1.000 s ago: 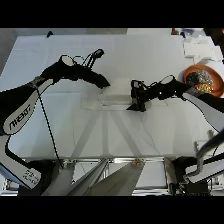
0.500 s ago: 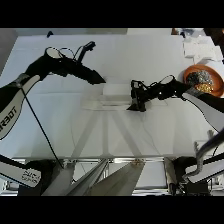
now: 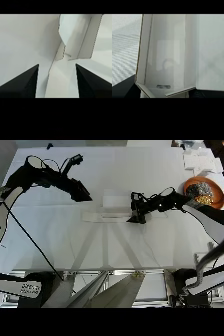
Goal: Fold the box and place the chain.
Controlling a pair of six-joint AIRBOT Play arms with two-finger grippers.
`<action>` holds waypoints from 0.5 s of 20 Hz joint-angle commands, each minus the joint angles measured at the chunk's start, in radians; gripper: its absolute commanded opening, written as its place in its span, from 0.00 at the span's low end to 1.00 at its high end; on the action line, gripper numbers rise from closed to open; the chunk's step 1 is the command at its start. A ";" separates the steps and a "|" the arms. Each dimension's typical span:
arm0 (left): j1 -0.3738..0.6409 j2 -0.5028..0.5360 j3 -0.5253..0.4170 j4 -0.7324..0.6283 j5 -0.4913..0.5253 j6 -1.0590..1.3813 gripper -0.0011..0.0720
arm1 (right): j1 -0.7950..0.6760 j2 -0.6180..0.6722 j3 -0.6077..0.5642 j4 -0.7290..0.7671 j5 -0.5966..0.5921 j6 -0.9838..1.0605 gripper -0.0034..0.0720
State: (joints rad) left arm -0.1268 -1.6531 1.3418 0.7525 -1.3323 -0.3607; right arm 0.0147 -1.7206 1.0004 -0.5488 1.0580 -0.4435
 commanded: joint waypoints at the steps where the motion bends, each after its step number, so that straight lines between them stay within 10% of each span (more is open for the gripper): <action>1: -0.046 0.005 -0.084 0.014 0.042 0.265 0.70 | 0.000 0.000 0.000 0.000 0.000 0.001 0.65; 10: -0.121 0.003 -0.211 0.023 0.201 0.566 0.72 | 0.000 0.000 0.000 0.000 0.000 0.001 0.65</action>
State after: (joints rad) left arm -0.2306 -1.6497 1.1595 0.7712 -1.1885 0.0921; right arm 0.0147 -1.7206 1.0004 -0.5488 1.0580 -0.4431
